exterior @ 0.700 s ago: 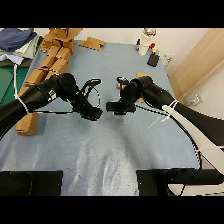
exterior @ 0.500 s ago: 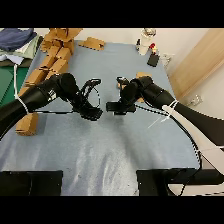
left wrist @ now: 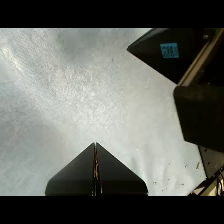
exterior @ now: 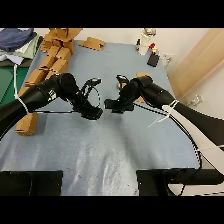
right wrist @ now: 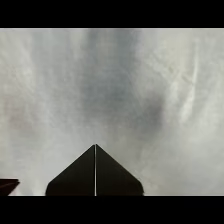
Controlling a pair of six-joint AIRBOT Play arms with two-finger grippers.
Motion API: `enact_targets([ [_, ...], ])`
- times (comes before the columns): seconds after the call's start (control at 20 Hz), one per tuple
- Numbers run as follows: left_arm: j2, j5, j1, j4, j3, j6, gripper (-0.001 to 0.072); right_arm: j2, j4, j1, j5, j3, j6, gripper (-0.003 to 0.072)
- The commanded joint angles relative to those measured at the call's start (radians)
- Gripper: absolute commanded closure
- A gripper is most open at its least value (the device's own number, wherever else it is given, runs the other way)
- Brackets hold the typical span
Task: Fold the box.
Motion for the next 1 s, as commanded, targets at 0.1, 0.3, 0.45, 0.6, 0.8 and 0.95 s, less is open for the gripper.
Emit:
enact_targets([
  [0.1, -0.001, 0.130, 0.000, -0.001, 0.000, -0.001, 0.0697, -0.007, -0.183, -0.246, -0.037, 0.134, -0.025, 0.0259],
  [0.3, -0.002, 0.192, -0.004, -0.005, 0.000, -0.001, 0.0697, -0.070, -0.208, -0.630, -0.007, 0.235, -0.199, 0.0224],
  [0.45, -0.002, 0.214, -0.004, -0.014, 0.000, -0.003, 0.0697, -0.196, -0.080, -0.829, 0.038, 0.308, -0.382, 0.0224],
  [0.6, -0.002, 0.248, -0.004, -0.016, 0.000, -0.003, 0.0697, -0.319, 0.034, -0.909, 0.035, 0.380, -0.483, 0.0224],
  [0.8, -0.002, 0.254, -0.004, -0.019, 0.000, -0.004, 0.0697, -0.409, 0.051, -0.917, 0.033, 0.443, -0.561, 0.0224],
  [0.95, -0.002, 0.254, -0.004, -0.029, 0.000, -0.008, 0.0697, -0.445, 0.147, -0.912, 0.003, 0.443, -0.631, 0.0224],
])
